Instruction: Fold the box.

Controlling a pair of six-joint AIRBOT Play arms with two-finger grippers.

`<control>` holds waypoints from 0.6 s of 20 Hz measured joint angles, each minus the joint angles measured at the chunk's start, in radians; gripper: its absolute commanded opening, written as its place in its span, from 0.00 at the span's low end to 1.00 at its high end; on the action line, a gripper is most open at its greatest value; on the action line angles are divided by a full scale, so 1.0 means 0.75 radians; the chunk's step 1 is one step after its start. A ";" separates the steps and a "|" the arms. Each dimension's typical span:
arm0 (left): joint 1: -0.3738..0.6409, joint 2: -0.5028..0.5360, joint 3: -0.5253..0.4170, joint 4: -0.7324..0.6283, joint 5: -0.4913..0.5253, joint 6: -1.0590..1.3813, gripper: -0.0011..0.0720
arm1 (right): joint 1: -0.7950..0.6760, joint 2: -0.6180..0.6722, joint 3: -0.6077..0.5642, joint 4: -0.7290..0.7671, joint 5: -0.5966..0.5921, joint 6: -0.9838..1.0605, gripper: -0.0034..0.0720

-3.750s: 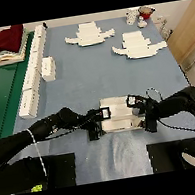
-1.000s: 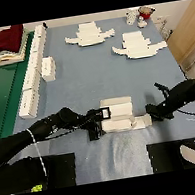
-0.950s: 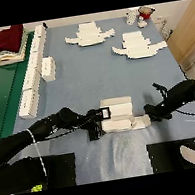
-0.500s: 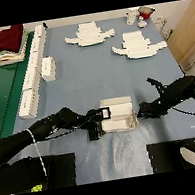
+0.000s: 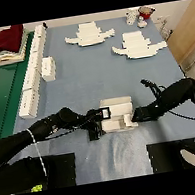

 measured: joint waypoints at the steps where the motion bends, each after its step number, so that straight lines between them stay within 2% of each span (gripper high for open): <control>1: 0.000 0.000 0.000 0.000 0.000 0.000 0.66 | 0.042 -0.001 -0.001 -0.005 0.033 0.019 0.69; 7: 0.000 0.000 0.000 0.000 0.000 -0.001 0.66 | 0.275 -0.076 0.056 -0.207 0.138 0.276 0.69; 12: 0.000 0.000 0.000 0.000 0.000 -0.001 0.66 | 0.502 -0.166 0.173 -0.479 0.161 0.654 0.68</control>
